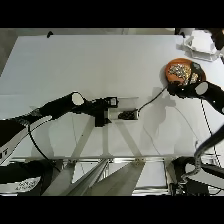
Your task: Fold the box and place the chain.
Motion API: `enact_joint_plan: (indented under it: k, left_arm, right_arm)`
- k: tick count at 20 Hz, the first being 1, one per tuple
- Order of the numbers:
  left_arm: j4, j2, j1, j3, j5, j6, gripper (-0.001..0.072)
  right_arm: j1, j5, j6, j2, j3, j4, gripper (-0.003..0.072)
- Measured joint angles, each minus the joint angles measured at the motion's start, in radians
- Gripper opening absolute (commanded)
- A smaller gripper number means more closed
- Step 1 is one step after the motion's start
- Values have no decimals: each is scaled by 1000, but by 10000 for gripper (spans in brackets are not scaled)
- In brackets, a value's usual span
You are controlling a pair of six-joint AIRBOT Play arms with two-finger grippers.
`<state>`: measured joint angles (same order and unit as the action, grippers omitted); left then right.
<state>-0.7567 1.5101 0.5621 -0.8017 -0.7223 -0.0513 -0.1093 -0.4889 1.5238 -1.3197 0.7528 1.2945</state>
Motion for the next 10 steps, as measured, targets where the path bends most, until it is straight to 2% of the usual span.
enact_joint_plan:
  k: [6, 10]
  left_arm:
    - [0, 0, 0, 0, 0, 0, 272]
    - [0, 0, 0, 0, 0, 0, 272]
  right_arm:
    - [50, 146, 0, -54, 1, -29, 268]
    - [60, 192, 15, -76, 1, -45, 220]
